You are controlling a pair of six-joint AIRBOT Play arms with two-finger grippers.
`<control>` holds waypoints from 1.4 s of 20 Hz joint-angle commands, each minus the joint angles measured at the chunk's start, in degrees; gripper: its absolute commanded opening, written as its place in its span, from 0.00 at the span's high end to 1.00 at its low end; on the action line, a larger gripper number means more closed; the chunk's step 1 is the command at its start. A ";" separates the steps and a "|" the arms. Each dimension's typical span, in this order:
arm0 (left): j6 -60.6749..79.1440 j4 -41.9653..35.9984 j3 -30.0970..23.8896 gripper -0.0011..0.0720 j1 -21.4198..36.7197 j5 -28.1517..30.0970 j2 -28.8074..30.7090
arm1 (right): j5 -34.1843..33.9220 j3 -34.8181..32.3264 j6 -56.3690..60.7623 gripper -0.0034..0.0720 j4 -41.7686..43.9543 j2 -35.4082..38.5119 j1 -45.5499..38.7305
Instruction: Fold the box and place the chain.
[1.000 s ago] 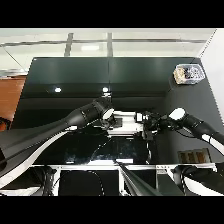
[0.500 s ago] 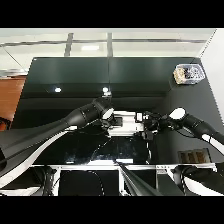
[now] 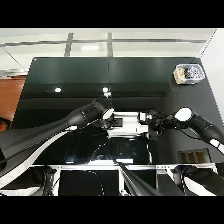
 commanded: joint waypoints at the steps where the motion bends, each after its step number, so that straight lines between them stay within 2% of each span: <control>1: -0.24 0.33 0.04 0.96 -0.02 -0.46 -0.02 | 0.81 -0.07 1.36 0.21 -2.29 1.92 -0.24; 2: -0.24 0.33 0.04 0.96 -0.02 -0.44 -0.02 | 1.44 -0.07 1.33 0.39 -2.25 1.92 -0.24; 3: -0.24 0.33 0.04 0.96 -0.02 -0.28 -0.02 | 1.77 -0.07 1.36 0.43 -2.05 1.92 -0.22; 4: -0.24 0.33 0.04 0.96 -0.02 -0.07 -0.02 | 1.90 -0.07 1.36 0.59 -1.77 1.92 -0.22; 5: -0.24 0.33 0.04 0.96 -0.02 -0.02 -0.02 | 1.90 -0.07 1.36 0.65 -0.81 1.88 -0.22; 11: -0.24 0.13 0.04 0.96 -0.02 1.79 -0.02 | 1.27 -0.09 1.16 0.65 9.01 -1.03 2.84; 17: -0.22 0.13 0.04 0.96 -0.02 1.62 -0.02 | -0.70 -0.09 1.70 0.63 10.40 -3.02 4.98; 18: -0.24 0.13 0.04 0.96 -0.02 1.62 -0.02 | -0.83 -0.07 2.71 0.40 10.43 -3.02 4.98; 19: -0.22 0.13 0.04 0.96 -0.02 1.64 -0.02 | -0.81 -0.07 4.17 0.32 10.34 -3.02 4.98; 20: -0.22 0.13 0.04 0.96 -0.02 1.66 -0.02 | -0.81 -0.07 5.14 0.34 10.16 -3.02 4.96; 22: -0.22 0.13 0.04 0.96 -0.02 1.66 -0.02 | -0.33 -0.07 5.70 0.54 10.19 -3.02 4.98; 27: -0.22 0.13 0.04 0.95 -0.02 1.70 -0.02 | -0.17 -0.07 7.39 0.55 10.16 -2.95 4.96; 28: -0.22 0.13 0.04 0.95 -0.02 1.70 -0.02 | -0.17 -0.07 8.70 0.66 10.16 -2.93 4.96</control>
